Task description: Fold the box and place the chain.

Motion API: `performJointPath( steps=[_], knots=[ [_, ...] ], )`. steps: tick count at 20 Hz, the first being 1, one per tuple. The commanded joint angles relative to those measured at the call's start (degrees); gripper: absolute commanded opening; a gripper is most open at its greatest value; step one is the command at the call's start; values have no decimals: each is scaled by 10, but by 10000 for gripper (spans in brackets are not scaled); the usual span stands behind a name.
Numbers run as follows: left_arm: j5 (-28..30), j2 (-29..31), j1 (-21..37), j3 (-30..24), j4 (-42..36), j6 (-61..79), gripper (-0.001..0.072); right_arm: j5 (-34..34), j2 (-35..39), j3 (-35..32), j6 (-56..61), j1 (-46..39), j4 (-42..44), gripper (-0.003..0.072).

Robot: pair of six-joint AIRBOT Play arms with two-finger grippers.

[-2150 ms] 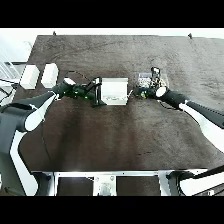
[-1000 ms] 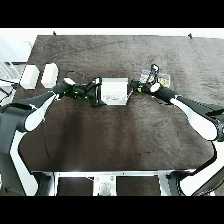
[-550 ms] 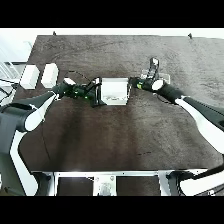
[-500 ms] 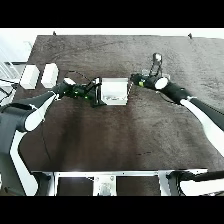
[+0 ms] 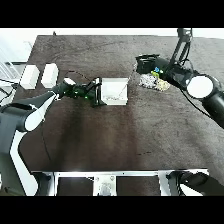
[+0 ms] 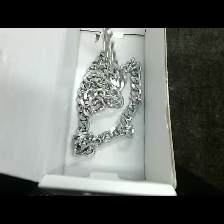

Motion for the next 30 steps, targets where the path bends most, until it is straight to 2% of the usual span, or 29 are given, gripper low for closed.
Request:
performJointPath(
  steps=[1, 7, 14, 18, 22, 26, 27, 28, 29, 30],
  knots=[
    [0, 0, 0, 0, 0, 0, 469, -3, 37, -1, 19, 58, -13, 2],
    [0, 0, 0, 0, 0, 0, 469, -139, -23, -1, 63, 160, -13, 2],
    [0, 0, 0, 0, 0, 0, 469, -139, -77, -3, 65, 150, -13, 2],
    [0, 0, 0, 0, 0, 0, 469, -141, -150, -9, 76, 132, -13, 3],
    [0, 0, 0, 0, 0, 0, 469, -151, -260, -9, 89, 113, -10, 4],
    [0, 0, 0, 0, 0, 0, 469, -151, -294, -9, 89, 111, -11, 15],
    [0, 0, 0, 0, 0, 0, 469, -151, -293, -9, 86, 107, -13, 147],
    [0, 0, 0, 0, 0, 0, 469, -148, -291, -9, 87, 97, -13, 403],
    [0, 0, 0, 0, 0, 0, 469, -135, -287, -9, 86, 86, -13, 535],
    [0, 0, 0, 0, 0, 0, 469, -110, -278, -9, 86, 71, -14, 535]
  ],
)
